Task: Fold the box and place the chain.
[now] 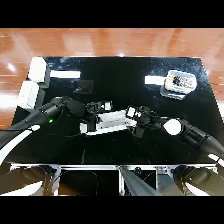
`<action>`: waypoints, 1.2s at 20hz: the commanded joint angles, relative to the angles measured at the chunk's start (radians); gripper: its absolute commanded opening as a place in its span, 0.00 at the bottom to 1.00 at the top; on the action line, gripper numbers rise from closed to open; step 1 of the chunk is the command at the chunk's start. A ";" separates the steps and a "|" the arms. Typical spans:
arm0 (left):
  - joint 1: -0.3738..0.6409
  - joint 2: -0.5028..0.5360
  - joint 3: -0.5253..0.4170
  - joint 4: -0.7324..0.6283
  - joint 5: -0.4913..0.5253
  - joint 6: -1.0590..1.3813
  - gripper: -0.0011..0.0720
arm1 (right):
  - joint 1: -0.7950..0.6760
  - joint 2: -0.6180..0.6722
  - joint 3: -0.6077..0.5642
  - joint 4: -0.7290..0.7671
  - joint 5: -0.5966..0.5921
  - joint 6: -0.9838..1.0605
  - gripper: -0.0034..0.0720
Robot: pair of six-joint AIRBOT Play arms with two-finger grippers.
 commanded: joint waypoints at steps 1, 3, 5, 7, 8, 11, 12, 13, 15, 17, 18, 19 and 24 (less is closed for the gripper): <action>0.000 0.000 0.000 0.000 0.002 0.001 0.04 | 0.001 0.000 0.001 0.021 -0.066 -0.002 1.00; 0.000 0.000 0.000 0.000 0.001 0.001 0.04 | 0.001 -0.003 0.001 0.072 -0.082 -0.047 1.00; 0.000 0.000 0.000 0.000 0.001 0.001 0.04 | 0.001 -0.010 0.001 0.169 -0.040 -0.148 1.00; 0.000 0.000 0.000 0.000 0.001 0.001 0.04 | -0.003 -0.031 0.001 0.292 0.019 -0.319 1.00; 0.000 0.000 0.000 0.000 0.001 0.001 0.04 | -0.005 -0.047 0.004 0.336 0.027 -0.389 1.00; 0.000 0.000 0.000 0.000 0.001 0.001 0.04 | -0.050 -0.112 0.029 0.364 0.087 -0.500 1.00; 0.000 0.000 0.000 0.000 0.001 0.001 0.04 | -0.074 -0.126 0.035 0.364 0.109 -0.527 1.00; 0.000 0.000 0.000 0.000 0.001 0.001 0.04 | -0.101 -0.135 0.044 0.365 0.143 -0.549 1.00; 0.000 0.000 0.000 0.001 0.000 0.001 0.04 | -0.143 -0.140 0.057 0.369 0.189 -0.565 1.00; 0.000 0.000 0.000 0.002 -0.005 0.001 0.04 | -0.158 -0.143 0.060 0.367 0.233 -0.580 1.00; 0.000 0.000 0.001 0.004 -0.010 0.002 0.04 | -0.158 -0.151 0.060 0.364 0.262 -0.580 1.00; 0.000 0.000 0.001 0.004 -0.019 0.002 0.05 | -0.156 -0.166 0.060 0.364 0.291 -0.580 1.00; 0.000 0.000 0.001 0.005 -0.058 0.001 0.05 | -0.135 -0.229 0.060 0.360 0.295 -0.584 1.00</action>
